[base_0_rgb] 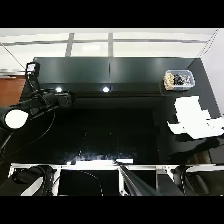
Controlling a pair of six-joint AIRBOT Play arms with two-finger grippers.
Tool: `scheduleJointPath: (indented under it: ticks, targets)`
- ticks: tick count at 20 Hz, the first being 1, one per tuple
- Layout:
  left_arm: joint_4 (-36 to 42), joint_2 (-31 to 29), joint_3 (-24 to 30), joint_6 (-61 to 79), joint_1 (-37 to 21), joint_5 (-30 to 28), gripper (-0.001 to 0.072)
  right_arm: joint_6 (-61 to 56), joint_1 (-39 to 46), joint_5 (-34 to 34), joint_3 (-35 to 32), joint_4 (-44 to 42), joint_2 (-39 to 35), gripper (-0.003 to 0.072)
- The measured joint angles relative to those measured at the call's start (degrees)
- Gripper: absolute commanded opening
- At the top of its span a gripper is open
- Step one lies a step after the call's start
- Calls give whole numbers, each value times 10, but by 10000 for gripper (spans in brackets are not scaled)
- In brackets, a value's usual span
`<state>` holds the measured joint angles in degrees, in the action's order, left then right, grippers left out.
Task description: Fold the box and place the chain.
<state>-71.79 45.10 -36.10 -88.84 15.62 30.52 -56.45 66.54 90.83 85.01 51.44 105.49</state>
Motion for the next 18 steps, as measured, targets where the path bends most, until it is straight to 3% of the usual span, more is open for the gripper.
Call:
scheduleJointPath:
  ticks: [2, 3, 7, 9, 10, 18]
  targets:
    - [0, 0, 0, 0, 0, 0, 703, 3, -7, 12, 6, 7, 8, 661]
    - [0, 0, 0, 0, 0, 0, 703, 5, -10, 16, 9, 9, 11, 511]
    - [1, 2, 0, 0, 0, 0, 703, 10, -29, 25, 13, 19, 16, 452]
    - [1, 3, 0, 0, 0, 0, 703, 12, -40, 26, 13, 24, 17, 109]
    - [1, 4, 0, 0, 0, 0, 703, 14, -46, 29, 13, 25, 17, 11]
    - [1, 5, 0, 0, 0, 0, 703, 37, -76, 51, -39, 13, -9, 14]
